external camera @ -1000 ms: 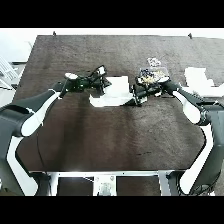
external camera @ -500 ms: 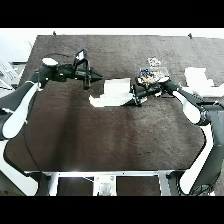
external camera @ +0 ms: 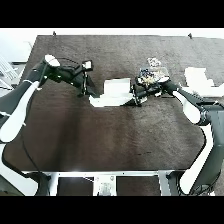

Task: Fold the box and place the chain.

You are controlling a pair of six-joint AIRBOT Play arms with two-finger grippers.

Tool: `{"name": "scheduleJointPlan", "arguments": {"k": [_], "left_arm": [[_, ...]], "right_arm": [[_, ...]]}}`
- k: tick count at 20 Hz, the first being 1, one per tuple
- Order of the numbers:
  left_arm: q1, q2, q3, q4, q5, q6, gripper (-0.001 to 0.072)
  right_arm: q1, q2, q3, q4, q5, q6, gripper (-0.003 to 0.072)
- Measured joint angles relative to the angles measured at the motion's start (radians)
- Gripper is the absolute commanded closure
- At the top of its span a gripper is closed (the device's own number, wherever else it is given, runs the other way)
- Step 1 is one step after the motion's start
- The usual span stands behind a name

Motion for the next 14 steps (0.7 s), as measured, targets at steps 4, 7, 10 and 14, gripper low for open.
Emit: {"name": "scheduleJointPlan", "arguments": {"k": [4,7,10,14], "left_arm": [[-0.056,-0.059,0.0,0.039,0.066,-0.029,0.0261],[-0.076,-0.084,0.0,0.04,0.129,-0.047,0.0261],[-0.087,-0.093,0.0,0.033,0.143,-0.058,0.0261],[-0.089,-0.098,0.0,0.03,0.14,-0.072,0.0262]], "right_arm": [[0.0,0.0,0.0,0.0,0.0,0.0,0.0118],[0.0,0.0,0.0,0.0,0.0,0.0,0.0118],[0.0,0.0,0.0,0.0,0.0,0.0,0.0118],[0.0,0.0,0.0,0.0,0.0,0.0,0.0118]]}}
